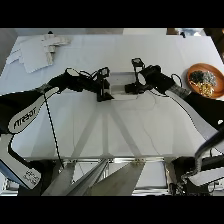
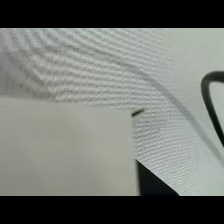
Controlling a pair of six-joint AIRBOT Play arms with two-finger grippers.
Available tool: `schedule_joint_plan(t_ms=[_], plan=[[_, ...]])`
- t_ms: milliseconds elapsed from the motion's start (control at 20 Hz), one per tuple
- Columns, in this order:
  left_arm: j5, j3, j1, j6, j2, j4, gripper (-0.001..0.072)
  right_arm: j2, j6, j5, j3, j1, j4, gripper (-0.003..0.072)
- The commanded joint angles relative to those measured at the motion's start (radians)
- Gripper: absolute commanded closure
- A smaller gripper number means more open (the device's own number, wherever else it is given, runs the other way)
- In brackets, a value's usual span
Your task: Fold the box and place the chain.
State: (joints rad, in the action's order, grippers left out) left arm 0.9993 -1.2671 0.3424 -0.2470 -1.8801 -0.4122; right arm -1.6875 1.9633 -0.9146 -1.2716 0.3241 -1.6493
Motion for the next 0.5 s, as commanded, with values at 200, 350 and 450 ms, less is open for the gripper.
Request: schedule_joint_plan(t_ms=[200,350,450], plan=[[0.0,0.0,0.0,-0.003,0.0,0.004,0.0432,0.015,-0.007,-0.076,-0.02,0.0,-0.017,0.0324],[0.0,0.0,0.0,-0.003,0.0,0.004,0.0432,0.074,-0.008,-0.081,-0.02,0.0,-0.023,0.0324],[0.0,-0.001,0.0,-0.003,0.0,0.004,0.0432,0.128,-0.008,-0.091,-0.02,0.0,-0.023,0.0324]])
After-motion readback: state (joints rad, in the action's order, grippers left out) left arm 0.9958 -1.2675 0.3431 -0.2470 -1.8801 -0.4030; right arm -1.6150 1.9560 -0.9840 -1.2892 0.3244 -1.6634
